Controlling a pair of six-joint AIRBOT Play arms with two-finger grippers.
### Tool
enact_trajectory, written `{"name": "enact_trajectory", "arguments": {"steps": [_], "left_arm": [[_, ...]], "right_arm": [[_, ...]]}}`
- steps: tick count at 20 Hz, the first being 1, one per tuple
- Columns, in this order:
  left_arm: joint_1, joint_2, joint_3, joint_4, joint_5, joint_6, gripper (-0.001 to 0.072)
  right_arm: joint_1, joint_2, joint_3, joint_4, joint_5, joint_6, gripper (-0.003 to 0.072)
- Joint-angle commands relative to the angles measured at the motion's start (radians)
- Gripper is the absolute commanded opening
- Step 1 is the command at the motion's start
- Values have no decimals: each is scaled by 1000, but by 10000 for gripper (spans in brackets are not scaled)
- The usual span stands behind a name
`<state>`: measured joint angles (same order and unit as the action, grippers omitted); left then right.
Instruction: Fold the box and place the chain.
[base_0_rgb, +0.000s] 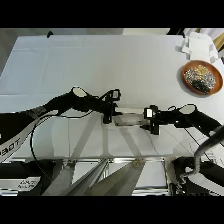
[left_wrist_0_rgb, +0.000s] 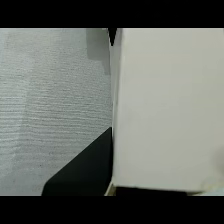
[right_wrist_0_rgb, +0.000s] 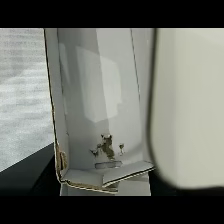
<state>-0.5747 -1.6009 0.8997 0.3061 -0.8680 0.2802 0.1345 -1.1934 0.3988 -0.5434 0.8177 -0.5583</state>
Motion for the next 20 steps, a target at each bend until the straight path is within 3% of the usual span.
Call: {"name": "enact_trajectory", "arguments": {"steps": [1,14,15,17,18,19,20], "left_arm": [[0,0,0,0,0,0,13],[0,0,0,0,0,0,16],[0,0,0,1,0,0,100],[4,5,0,1,2,0,497],[10,12,0,1,4,0,642],[18,23,0,5,3,-1,700],[30,38,0,17,3,-17,698]], "right_arm": [[1,1,0,-2,2,1,406],[0,1,0,-2,2,1,406],[0,1,0,-2,2,1,406],[0,1,0,-2,2,1,406],[1,1,0,-2,2,1,406],[0,1,0,-2,2,1,406],[1,1,0,-2,2,1,406]]}}
